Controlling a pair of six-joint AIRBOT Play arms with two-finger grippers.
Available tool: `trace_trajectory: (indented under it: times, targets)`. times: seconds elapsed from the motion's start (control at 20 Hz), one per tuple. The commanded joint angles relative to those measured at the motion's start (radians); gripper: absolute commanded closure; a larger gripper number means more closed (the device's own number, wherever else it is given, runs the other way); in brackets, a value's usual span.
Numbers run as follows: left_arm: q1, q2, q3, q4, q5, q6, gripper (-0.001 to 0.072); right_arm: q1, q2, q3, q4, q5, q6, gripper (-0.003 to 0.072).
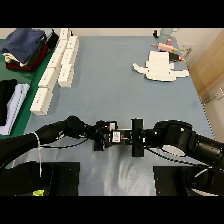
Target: Fold the box.
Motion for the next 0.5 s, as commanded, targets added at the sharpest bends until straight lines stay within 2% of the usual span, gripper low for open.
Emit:
trace_trajectory:
  times: [0.0, 0.1, 0.3, 0.45]
  targets:
    - [0.0, 0.0, 0.001, 0.0, 0.002, -0.001, 0.0189, -0.011, 0.015, -0.023, 0.029, -0.086, 0.116, 0.0684]
    - [0.0, 0.0, 0.001, -0.001, 0.002, -0.001, 0.0189, -0.031, 0.019, -0.083, 0.111, -0.218, 0.141, 0.0685]
    - [0.0, 0.0, 0.001, -0.001, 0.002, -0.001, 0.0189, -0.042, 0.021, -0.217, 0.375, -0.484, 0.146, 0.0685]
    - [0.0, 0.0, 0.001, 0.0, 0.002, -0.001, 0.0189, -0.04, 0.021, -0.26, 0.493, -0.583, 0.145, 0.0685]
